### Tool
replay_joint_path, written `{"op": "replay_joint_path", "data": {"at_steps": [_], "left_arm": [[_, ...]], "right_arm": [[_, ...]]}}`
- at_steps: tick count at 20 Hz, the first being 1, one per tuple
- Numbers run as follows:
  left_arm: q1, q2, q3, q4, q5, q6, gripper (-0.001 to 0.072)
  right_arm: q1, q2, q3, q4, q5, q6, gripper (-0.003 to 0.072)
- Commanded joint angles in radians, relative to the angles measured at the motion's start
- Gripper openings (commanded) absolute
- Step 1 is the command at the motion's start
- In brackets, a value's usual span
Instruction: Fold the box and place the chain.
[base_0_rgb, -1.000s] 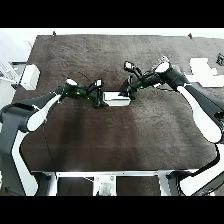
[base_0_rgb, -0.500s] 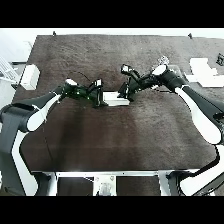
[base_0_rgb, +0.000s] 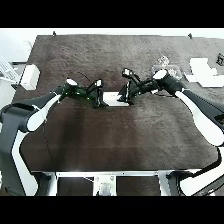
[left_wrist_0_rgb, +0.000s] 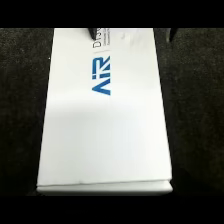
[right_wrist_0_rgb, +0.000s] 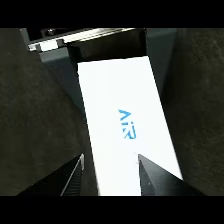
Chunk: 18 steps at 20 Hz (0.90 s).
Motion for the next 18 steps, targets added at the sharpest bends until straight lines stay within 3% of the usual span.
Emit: {"op": "replay_joint_path", "data": {"at_steps": [1,4,7,8,15,18], "left_arm": [[0.0,0.0,0.0,-0.002,0.005,-0.002,0.0347],[0.0,0.0,0.0,-0.002,0.005,-0.002,0.0347],[0.0,0.0,0.0,-0.002,0.005,-0.002,0.0347],[0.0,0.0,0.0,-0.002,0.005,-0.002,0.0347],[0.0,0.0,0.0,-0.002,0.005,-0.002,0.0347],[0.0,0.0,0.0,-0.002,0.005,-0.002,0.0347]], "right_arm": [[-0.024,0.004,-0.014,0.1,0.016,-0.079,0.0422],[-0.055,0.004,-0.014,0.235,0.039,-0.125,0.0413],[-0.076,0.002,-0.023,0.254,0.05,-0.125,0.0166],[-0.075,0.0,-0.037,0.254,0.053,-0.125,0.0019],[-0.061,-0.063,-0.084,0.161,0.0,-0.005,0.0008],[-0.019,-0.065,-0.084,0.004,-0.001,0.056,0.0007]]}}
